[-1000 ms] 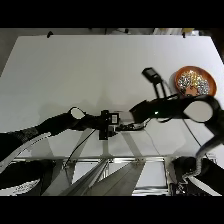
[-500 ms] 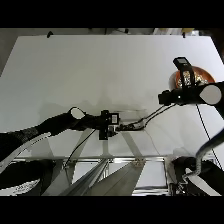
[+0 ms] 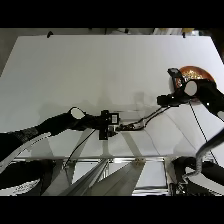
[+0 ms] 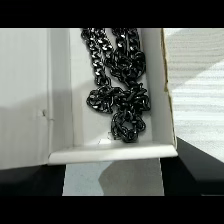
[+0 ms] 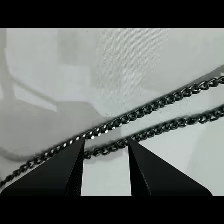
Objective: Fold the box and place the chain.
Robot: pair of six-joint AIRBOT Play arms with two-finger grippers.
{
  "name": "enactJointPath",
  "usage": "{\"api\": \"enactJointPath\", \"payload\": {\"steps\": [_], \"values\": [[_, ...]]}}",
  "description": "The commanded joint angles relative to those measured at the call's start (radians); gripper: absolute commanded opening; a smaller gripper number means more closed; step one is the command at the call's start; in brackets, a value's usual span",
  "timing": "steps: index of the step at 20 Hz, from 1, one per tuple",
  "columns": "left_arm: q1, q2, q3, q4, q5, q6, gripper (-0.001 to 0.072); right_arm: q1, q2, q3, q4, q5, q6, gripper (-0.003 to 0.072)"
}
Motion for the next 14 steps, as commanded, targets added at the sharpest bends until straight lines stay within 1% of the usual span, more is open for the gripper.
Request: {"api": "enactJointPath", "payload": {"steps": [1, 8, 9, 12, 13, 14], "values": [[0.001, 0.001, 0.000, 0.000, 0.000, 0.000, 0.0201, -0.002, -0.071, -0.001, -0.003, -0.013, 0.018, 0.0292], [0.001, 0.001, 0.000, 0.000, 0.000, 0.000, 0.0201, -0.002, -0.136, -0.001, -0.003, -0.009, 0.025, 0.0290], [0.001, 0.001, 0.000, 0.000, 0.000, 0.000, 0.0201, -0.002, -0.146, -0.001, 0.000, -0.005, 0.024, 0.0275], [0.001, 0.001, 0.000, 0.000, 0.000, 0.000, 0.0201, -0.002, -0.148, -0.001, 0.000, -0.014, 0.019, 0.0036], [0.001, 0.001, 0.000, 0.000, 0.000, 0.000, 0.0201, -0.002, -0.146, -0.001, -0.001, -0.012, 0.013, 0.0017], [0.001, 0.001, 0.000, 0.000, 0.000, 0.000, 0.0201, 0.002, -0.136, -0.001, -0.002, -0.012, 0.004, 0.0017]]}}
